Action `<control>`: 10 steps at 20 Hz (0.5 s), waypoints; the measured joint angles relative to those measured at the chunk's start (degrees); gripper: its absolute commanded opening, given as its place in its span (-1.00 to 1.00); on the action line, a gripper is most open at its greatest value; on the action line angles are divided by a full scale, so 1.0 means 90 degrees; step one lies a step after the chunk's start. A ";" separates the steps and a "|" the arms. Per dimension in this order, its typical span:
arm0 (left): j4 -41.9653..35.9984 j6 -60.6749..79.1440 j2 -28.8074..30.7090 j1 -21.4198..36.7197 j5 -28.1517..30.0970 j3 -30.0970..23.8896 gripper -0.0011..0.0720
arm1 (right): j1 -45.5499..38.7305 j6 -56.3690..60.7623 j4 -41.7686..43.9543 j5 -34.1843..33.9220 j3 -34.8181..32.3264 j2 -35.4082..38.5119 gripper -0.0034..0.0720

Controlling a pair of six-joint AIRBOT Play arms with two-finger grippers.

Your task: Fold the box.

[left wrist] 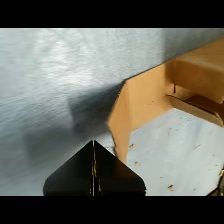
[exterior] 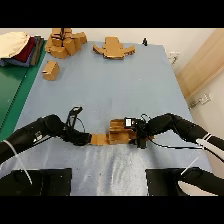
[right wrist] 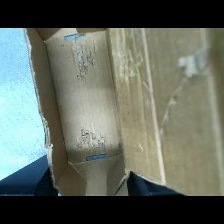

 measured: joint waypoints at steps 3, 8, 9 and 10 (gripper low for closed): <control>-0.0658 0.0282 -0.0216 -0.0299 0.0328 0.0015 -0.93 | 0.0000 0.0000 0.0000 0.0000 0.0000 0.0000 0.43; -0.1103 0.0466 -0.0325 -0.0537 0.0629 0.0097 -0.93 | 0.0000 -0.0002 0.0000 0.0000 0.0000 0.0000 0.43; -0.1156 0.0486 -0.0330 -0.0554 0.0641 0.0131 -0.93 | 0.0000 -0.0002 -0.0002 0.0000 0.0000 0.0000 0.43; -0.1188 0.0508 -0.0330 -0.0568 0.0595 0.0180 -0.94 | 0.0000 -0.0002 -0.0002 0.0000 0.0002 0.0000 0.43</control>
